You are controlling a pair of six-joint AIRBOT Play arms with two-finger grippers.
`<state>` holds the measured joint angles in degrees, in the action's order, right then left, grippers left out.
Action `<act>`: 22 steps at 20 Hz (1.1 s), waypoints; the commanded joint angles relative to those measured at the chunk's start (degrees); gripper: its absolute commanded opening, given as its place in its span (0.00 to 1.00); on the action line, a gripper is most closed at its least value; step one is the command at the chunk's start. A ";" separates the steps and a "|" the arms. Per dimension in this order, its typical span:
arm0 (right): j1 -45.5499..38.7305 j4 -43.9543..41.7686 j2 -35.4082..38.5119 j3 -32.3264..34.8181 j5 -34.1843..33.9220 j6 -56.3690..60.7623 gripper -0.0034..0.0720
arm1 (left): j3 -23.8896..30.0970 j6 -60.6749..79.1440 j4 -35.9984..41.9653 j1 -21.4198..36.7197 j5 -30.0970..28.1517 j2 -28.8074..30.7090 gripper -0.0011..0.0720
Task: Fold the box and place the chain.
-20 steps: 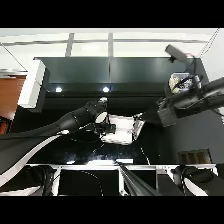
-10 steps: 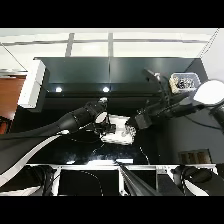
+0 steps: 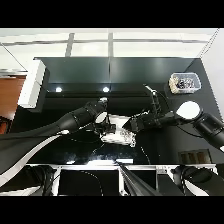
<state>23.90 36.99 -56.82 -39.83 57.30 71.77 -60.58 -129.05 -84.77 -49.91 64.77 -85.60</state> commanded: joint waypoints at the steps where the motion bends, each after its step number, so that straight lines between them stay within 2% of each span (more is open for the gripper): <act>1: -5.70 1.36 1.92 0.59 4.42 -1.68 0.66 | -0.04 0.00 0.00 0.02 0.00 0.02 0.05; 3: -13.16 8.04 5.09 0.68 8.66 -3.96 0.66 | -0.04 0.00 0.00 0.02 0.09 0.02 0.05; 4: -16.11 13.18 6.60 1.22 8.57 -6.88 0.65 | -0.04 0.00 0.00 0.02 0.24 0.02 0.05; 6: -18.91 18.60 7.67 4.92 3.41 -16.48 0.65 | -0.04 0.00 0.00 0.02 0.22 0.02 0.05; 7: -18.78 18.14 7.41 7.82 -0.72 -22.40 0.66 | -0.04 0.00 0.00 0.02 0.20 0.02 0.05; 8: -17.97 17.22 7.21 10.58 -4.63 -27.50 0.94 | -0.04 0.02 0.00 0.02 0.20 0.02 0.05; 9: -16.20 17.03 7.19 12.96 -8.17 -32.70 1.00 | -0.04 0.00 0.00 0.02 0.22 0.02 0.05; 11: -11.52 17.03 7.19 15.52 -12.59 -42.66 1.00 | -0.04 0.00 0.00 0.02 0.22 0.02 0.06; 13: -6.12 16.90 7.06 16.24 -13.51 -54.01 1.00 | -0.04 0.02 0.00 0.02 0.22 0.02 0.05; 17: 0.81 6.43 2.93 16.22 -14.51 -67.30 1.00 | -0.04 0.00 0.00 0.00 0.20 0.02 0.05; 22: 3.26 2.21 -2.60 16.22 -16.59 -74.71 1.00 | -0.04 0.02 -0.02 0.02 0.11 0.02 0.05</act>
<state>25.34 43.13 -56.66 -23.75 42.22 3.86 -60.58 -129.05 -84.75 -49.91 64.97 -85.58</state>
